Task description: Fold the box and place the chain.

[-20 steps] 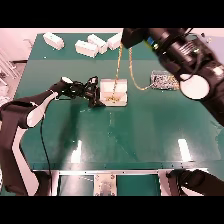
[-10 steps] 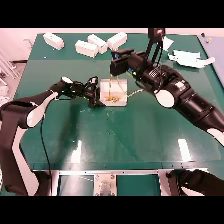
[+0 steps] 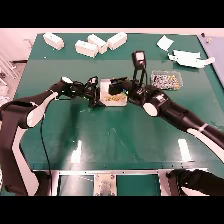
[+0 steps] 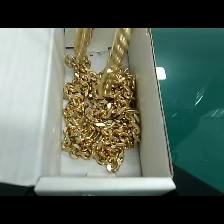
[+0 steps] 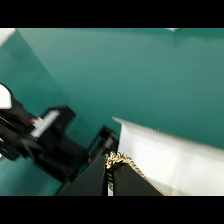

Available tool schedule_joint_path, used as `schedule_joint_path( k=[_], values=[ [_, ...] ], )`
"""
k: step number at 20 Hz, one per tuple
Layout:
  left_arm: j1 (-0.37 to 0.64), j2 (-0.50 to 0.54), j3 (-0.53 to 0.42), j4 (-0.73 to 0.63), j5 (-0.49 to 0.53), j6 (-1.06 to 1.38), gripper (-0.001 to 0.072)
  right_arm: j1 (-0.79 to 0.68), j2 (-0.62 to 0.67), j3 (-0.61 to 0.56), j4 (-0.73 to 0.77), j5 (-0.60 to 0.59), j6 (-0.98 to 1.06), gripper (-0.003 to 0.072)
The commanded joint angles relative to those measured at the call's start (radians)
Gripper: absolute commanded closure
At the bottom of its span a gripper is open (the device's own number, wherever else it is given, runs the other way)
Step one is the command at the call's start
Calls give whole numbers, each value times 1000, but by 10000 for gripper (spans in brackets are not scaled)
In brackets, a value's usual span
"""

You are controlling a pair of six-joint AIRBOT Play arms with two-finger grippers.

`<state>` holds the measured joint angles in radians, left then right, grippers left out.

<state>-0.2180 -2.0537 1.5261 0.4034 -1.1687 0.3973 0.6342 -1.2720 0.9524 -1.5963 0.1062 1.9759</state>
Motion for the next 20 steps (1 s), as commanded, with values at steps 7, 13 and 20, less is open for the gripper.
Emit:
schedule_joint_path(
  k=[7, 13, 20],
  values=[
    [1, 1, 1, 0, 0, 0, 241, -63, -100, -13, -1, 38, 11, 228],
    [1, 1, 1, 0, 0, 0, 241, -392, -34, -16, -38, 278, 11, 135],
    [1, 1, 1, 0, 0, 0, 241, -550, -66, -129, -26, 47, 167, 135]
  ],
)
